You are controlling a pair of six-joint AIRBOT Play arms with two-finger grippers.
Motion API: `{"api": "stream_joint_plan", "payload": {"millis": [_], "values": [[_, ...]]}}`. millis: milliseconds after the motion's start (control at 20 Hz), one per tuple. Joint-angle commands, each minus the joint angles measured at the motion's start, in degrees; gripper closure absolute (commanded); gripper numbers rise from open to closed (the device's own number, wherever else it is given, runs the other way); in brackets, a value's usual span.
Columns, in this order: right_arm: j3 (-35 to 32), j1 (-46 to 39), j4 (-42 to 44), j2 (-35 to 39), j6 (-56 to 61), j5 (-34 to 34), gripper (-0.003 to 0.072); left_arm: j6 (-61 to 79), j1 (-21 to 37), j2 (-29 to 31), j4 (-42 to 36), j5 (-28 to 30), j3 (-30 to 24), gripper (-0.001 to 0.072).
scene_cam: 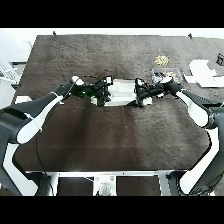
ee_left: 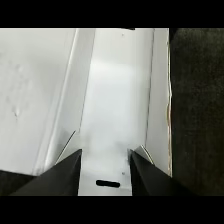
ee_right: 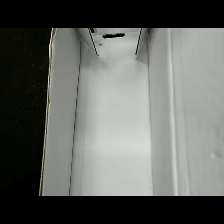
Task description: Fold the box and place the chain.
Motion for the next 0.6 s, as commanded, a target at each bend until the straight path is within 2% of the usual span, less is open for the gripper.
{"api": "stream_joint_plan", "payload": {"millis": [0, 100, 200, 250, 300, 550], "values": [[0.00, 0.04, 0.04, -0.02, 0.00, -0.02, 0.0102, 1.36, -0.04, -0.11, -1.64, -0.15, 0.04, 0.0352], [0.00, 0.04, 0.04, -0.02, 0.00, -0.02, 0.0102, 1.31, -0.04, -0.11, -1.68, -0.55, 0.04, 0.0201], [0.00, 0.04, 0.04, -0.02, 0.00, -0.02, 0.0102, 1.31, -0.04, -0.11, -1.66, -0.94, 0.04, 0.0200], [0.00, 0.04, 0.02, -0.02, 0.00, -0.02, 0.0103, 1.29, -0.04, -0.11, -1.66, -0.90, 0.04, 0.0145], [0.00, 0.04, 0.04, -0.02, 0.00, -0.02, 0.0102, 0.50, -0.04, -0.11, -1.70, -0.61, 0.04, 0.0006], [0.00, 0.04, 0.04, -0.02, 0.00, -0.02, 0.0102, -0.17, -0.04, -0.11, -1.66, 0.66, 0.04, 0.0001]]}}
